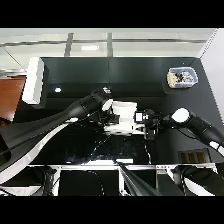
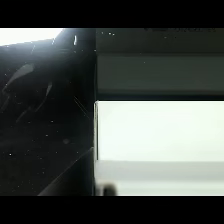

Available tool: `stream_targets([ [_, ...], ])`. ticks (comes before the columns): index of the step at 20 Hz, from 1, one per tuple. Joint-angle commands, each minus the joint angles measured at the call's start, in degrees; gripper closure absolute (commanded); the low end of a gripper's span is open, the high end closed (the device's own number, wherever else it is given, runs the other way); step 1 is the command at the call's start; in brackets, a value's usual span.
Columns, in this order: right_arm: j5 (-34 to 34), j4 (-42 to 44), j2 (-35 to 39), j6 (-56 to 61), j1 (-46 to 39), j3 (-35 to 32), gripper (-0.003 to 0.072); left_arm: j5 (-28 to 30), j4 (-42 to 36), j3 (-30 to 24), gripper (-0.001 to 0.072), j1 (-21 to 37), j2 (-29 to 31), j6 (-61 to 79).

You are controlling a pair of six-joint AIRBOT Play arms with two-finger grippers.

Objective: Fold the box and place the chain.

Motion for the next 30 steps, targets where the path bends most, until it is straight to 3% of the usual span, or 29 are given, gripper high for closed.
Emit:
stream_targets([
  [1,-0.1,4.0,-0.4,0.1,0.4,0.0,0.0568,0.2,0.0,0.1,0.0683,0.0,0.0,0.0],
  [5,-1.3,13.1,-4.0,0.1,1.2,0.0,0.0567,0.2,0.0,0.1,0.0683,0.0,0.0,0.0],
  [14,-2.3,13.9,-6.6,1.4,3.4,0.0,0.0566,0.1,0.0,0.1,0.0683,0.0,0.0,0.0],
  [16,-2.8,13.9,-6.6,2.1,3.4,0.0,0.0324,0.1,0.0,0.1,0.0683,0.0,0.0,0.0],
  [18,-2.8,13.9,-6.6,2.1,3.4,0.0,0.0321,0.1,0.0,0.1,0.0683,0.0,0.0,0.0],
  [19,-2.8,13.8,-6.6,2.1,3.4,0.0,0.0367,0.0,0.0,0.1,0.0683,0.0,0.0,0.0],
  [20,-2.8,13.8,-6.6,2.1,3.4,0.0,0.0469,0.0,0.0,0.1,0.0683,0.0,0.0,0.0],
  [21,-3.4,13.9,-6.6,2.1,3.4,0.0,0.044,0.0,0.0,0.1,0.0683,0.0,0.0,0.0],
  [22,-4.1,13.9,-6.6,2.3,3.4,0.0,0.0236,0.0,0.0,0.1,0.0683,0.0,0.0,0.0],
  [24,-4.2,13.9,-6.6,2.5,3.4,0.0,0.0216,0.0,0.0,0.1,0.0683,0.0,0.0,0.0],
  [25,-3.9,13.9,-6.6,2.6,3.4,0.1,0.04,0.0,0.0,0.1,0.0683,0.0,0.0,0.0],
  [27,-3.2,13.0,-6.2,4.9,3.3,0.1,0.0642,0.0,0.0,0.1,0.0683,0.0,0.0,0.0],
  [30,1.7,8.0,-1.2,20.3,0.5,0.2,0.0671,0.0,0.0,0.1,0.0683,0.0,0.0,0.0],
])
